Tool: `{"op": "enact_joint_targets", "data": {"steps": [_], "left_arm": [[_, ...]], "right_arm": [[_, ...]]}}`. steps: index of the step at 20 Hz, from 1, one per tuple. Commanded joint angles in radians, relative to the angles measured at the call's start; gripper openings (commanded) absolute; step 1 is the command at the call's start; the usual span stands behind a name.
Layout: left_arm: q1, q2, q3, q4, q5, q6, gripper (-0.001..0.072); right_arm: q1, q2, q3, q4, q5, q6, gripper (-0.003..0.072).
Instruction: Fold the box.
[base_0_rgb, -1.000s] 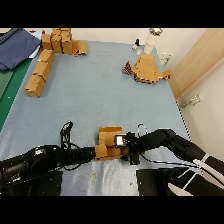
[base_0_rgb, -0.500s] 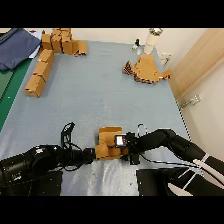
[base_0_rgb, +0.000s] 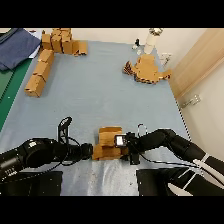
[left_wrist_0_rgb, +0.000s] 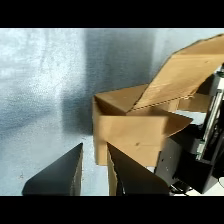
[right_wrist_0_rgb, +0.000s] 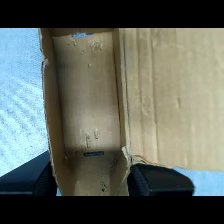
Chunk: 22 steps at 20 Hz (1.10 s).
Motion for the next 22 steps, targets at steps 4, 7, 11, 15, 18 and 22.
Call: {"op": "enact_joint_targets", "data": {"steps": [4,7,11,15,18,22], "left_arm": [[0.004,0.005,0.019,-0.003,0.012,0.004,0.0539],[0.004,-0.022,0.019,-0.015,0.016,0.004,0.0539],[0.004,-0.079,0.019,-0.038,0.034,0.004,0.0540],[0.004,-0.092,0.019,-0.053,0.125,0.004,0.0538],[0.004,-0.092,0.019,-0.075,0.137,0.004,0.0539],[0.004,-0.092,0.019,-0.091,0.134,0.005,0.0539]], "right_arm": [[0.000,0.000,0.000,0.000,0.000,0.000,0.0523],[0.000,0.000,0.000,0.000,0.000,0.000,0.0522],[0.000,0.000,0.000,0.000,0.000,0.000,0.0522],[0.000,0.000,0.000,0.000,0.000,0.000,0.0523],[0.000,0.000,0.000,0.000,0.000,0.000,0.0522],[0.000,0.000,0.000,0.000,0.000,0.000,0.0523]]}}
